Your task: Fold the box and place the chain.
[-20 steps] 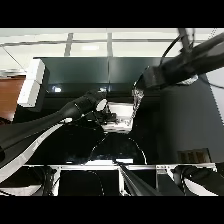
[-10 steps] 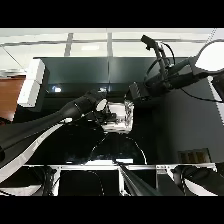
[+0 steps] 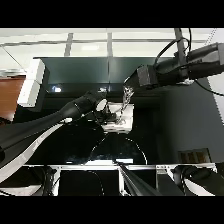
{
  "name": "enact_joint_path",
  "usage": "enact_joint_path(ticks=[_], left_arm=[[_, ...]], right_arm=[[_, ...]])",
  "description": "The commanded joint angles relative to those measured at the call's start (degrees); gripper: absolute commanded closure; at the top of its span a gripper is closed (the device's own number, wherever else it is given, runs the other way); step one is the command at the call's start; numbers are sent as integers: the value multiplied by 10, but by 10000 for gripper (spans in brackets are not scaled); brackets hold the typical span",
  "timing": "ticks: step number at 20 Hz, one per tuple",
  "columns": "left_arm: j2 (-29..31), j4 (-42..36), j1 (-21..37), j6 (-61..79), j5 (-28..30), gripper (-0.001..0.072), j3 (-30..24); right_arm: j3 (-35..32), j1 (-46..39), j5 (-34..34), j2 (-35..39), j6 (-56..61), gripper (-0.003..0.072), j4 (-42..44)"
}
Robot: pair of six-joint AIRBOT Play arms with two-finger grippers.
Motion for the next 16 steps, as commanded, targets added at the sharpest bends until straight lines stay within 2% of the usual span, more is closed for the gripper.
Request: enact_joint_path(ticks=[1,4,9,14,16], left_arm=[[0,0,0,0,0,684,0],[0,0,0,0,0,684,0],[0,0,0,0,0,684,0],[0,0,0,0,-2,684,0],[0,0,0,0,-2,684,0]], right_arm=[[-7,5,14,5,11,676,-26],[-78,26,-5,4,13,675,-30],[-209,33,-100,2,12,675,-31],[-263,52,-170,2,7,657,-43],[-263,55,-171,-1,6,397,-44]])
